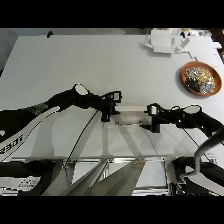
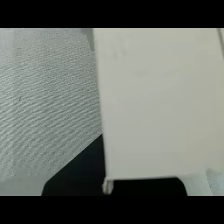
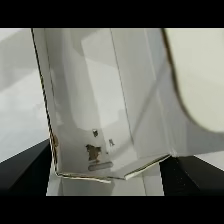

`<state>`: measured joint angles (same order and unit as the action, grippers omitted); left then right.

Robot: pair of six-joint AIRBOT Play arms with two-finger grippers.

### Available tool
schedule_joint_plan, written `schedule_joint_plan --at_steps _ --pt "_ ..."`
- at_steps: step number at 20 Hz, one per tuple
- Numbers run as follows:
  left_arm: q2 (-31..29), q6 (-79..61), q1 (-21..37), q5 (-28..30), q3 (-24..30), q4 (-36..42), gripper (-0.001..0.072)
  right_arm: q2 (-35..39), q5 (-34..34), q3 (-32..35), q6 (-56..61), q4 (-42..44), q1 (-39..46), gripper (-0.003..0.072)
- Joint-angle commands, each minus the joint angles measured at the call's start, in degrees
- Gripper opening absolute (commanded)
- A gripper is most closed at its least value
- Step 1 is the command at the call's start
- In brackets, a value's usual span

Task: Fold the box and place the chain.

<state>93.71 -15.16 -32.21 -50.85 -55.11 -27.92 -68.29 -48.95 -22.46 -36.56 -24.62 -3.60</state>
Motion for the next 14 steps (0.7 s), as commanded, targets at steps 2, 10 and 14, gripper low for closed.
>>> schedule_joint_plan --at_steps 2,10,14 --pt "0.0 0.0 0.0 0.0 0.0 0.0 0.001 -3.6 -1.7 -1.6 -1.4 -0.5 0.1 0.065" --pt "0.0 0.0 0.0 0.0 0.0 0.0 0.001 -5.5 -1.4 -1.6 -1.5 -2.1 0.0 0.0626" --pt "0.0 0.0 0.0 0.0 0.0 0.0 0.001 -5.5 -1.3 -1.6 -3.8 -2.0 -1.6 0.052"
